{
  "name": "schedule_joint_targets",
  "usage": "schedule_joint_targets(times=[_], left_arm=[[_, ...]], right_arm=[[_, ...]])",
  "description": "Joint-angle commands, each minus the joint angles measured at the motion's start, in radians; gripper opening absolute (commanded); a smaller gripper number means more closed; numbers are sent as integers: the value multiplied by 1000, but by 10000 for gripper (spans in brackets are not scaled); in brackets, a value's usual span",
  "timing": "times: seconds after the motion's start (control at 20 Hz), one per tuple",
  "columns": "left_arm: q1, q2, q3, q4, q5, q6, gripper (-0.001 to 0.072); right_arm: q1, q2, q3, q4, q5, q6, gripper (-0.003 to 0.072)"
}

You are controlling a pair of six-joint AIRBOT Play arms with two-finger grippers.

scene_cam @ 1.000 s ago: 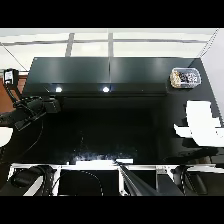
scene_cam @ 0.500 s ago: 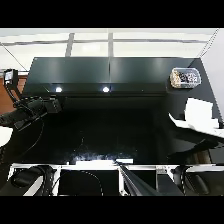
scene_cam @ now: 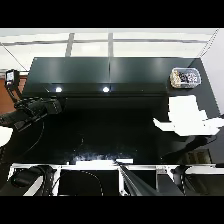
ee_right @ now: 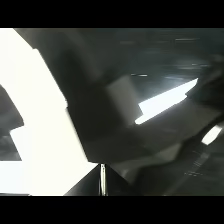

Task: Fold the box and place the chain.

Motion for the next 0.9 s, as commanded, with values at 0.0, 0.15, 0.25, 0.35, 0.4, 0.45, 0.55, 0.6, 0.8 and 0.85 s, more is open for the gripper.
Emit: schedule_joint_targets(times=[0.0,0.15,0.25,0.35,0.4,0.45,0.55,0.6,0.8,0.85], left_arm=[[0,-1,0,3,-23,6,706],[0,-20,0,-1,-40,1,704],[-1,-40,0,-21,-42,1,704],[0,-60,0,-64,-36,1,705],[0,-71,0,-96,-37,1,705],[-1,-81,0,-126,-41,1,705],[-1,-101,0,-139,-48,2,705],[-1,-111,0,-139,-51,2,705],[-2,-154,0,-228,-121,6,704],[-2,-170,0,-254,-140,16,705]], right_arm=[[75,116,-146,137,-57,11,13],[197,271,-334,272,-204,17,13],[313,388,-463,343,-320,17,13],[440,483,-560,381,-411,17,13],[504,520,-594,383,-447,17,13],[572,555,-623,383,-480,0,14],[694,614,-664,405,-481,-114,14],[743,643,-686,417,-466,-164,14],[912,778,-822,492,-562,-294,13],[958,799,-854,488,-607,-315,13]])
